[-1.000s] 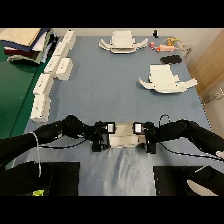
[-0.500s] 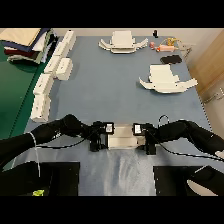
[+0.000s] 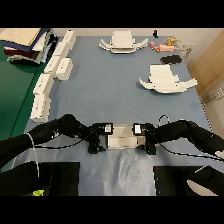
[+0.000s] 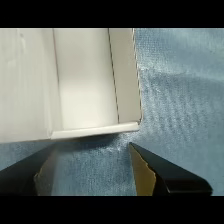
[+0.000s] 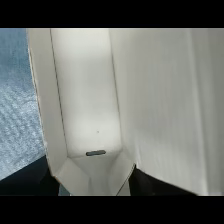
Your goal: Fold the box.
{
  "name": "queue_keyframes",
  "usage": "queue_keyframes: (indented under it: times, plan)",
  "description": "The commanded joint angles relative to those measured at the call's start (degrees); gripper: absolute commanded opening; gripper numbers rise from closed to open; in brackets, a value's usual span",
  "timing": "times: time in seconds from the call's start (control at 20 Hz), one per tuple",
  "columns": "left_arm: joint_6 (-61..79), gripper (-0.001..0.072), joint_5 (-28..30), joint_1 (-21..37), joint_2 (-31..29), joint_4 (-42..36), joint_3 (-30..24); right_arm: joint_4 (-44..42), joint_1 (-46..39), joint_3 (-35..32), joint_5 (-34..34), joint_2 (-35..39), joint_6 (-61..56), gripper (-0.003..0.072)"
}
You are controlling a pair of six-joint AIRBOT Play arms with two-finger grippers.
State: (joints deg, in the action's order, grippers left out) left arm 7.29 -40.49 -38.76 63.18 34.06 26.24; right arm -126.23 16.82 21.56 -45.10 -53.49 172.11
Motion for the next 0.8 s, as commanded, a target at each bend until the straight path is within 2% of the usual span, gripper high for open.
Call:
queue_keyframes:
  times: [0.0, 0.1, 0.45, 0.75]
  plan:
    - [-1.5, 0.0698, 1.5, -1.5, -0.1, -1.4, 0.0, 0.0, 0.0, 0.0, 0.0, 0.0, 0.0, 0.0508]
    - [-3.6, 0.0698, 4.0, -2.0, -0.1, -1.8, 0.0, 0.0, 0.0, 0.0, 0.0, 0.0, 0.0, 0.0508]
    - [-4.3, 0.0698, 2.9, -3.9, -0.1, -2.8, 0.0, 0.0, 0.0, 0.0, 0.0, 0.0, 0.0, 0.0508]
    - [-5.6, 0.0698, 6.0, -4.2, 1.0, -4.3, 0.0, 0.0, 0.0, 0.0, 0.0, 0.0, 0.0, 0.0508]
